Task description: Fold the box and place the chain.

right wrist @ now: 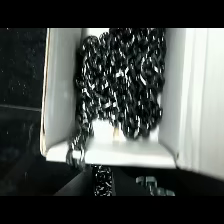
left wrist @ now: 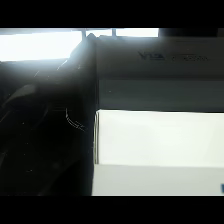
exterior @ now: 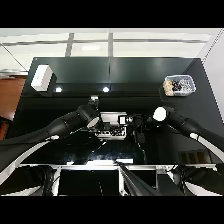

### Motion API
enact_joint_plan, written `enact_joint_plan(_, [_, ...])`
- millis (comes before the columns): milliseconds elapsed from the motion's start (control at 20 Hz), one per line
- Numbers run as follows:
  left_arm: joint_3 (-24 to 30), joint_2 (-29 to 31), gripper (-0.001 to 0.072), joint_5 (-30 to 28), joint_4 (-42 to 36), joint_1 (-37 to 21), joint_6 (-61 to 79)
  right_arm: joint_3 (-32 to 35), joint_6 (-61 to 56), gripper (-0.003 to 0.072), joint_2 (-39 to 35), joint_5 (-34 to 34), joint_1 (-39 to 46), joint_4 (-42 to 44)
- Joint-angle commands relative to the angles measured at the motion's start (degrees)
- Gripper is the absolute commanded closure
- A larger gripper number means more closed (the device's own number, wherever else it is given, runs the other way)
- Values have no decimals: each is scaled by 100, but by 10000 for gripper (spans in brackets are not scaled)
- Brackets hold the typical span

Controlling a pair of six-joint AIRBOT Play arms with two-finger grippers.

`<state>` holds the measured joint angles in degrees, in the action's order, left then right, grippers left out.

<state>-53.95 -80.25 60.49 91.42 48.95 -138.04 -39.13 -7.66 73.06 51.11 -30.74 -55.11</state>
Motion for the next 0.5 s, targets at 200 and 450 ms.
enact_joint_plan(200, [-2, -2, 678, -2, -2, 2, 2, -72, -1390, 619, -1056, 295, 114, -494])
enact_joint_plan(450, [-2, -2, 678, -2, -2, 2, 2, -761, -2712, 618, -1534, 1349, 122, 94])
